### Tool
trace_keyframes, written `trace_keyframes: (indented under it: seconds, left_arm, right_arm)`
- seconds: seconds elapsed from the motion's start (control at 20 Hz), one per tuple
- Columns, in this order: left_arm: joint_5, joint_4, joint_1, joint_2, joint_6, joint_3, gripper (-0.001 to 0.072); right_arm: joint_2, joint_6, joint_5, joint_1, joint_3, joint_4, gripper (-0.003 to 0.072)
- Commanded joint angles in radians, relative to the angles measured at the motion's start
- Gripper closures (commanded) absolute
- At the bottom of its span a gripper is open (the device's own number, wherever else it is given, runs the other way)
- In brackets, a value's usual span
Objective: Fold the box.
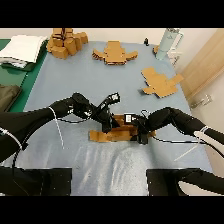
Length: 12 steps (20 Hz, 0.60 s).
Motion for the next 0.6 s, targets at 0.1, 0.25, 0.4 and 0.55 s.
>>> trace_keyframes:
  seconds: [0.1,0.25,0.4,0.55]
  left_arm:
    - [0.003,0.001,0.001,0.0,-0.001,0.001,0.0697]
    - [0.017,0.0,0.001,0.0,-0.004,0.001,0.0608]
    - [0.018,0.001,0.002,0.0,-0.05,0.001,0.0355]
    - [0.015,0.025,0.024,0.019,-0.124,0.001,0.0286]
  right_arm:
    - [-0.001,0.001,0.0,0.0,0.0,0.003,0.0176]
    - [-0.001,0.001,0.0,0.0,0.0,0.003,0.0176]
    - [-0.001,0.001,0.0,0.0,0.0,0.003,0.0176]
    - [-0.001,0.001,0.0,0.0,0.0,0.003,0.0175]
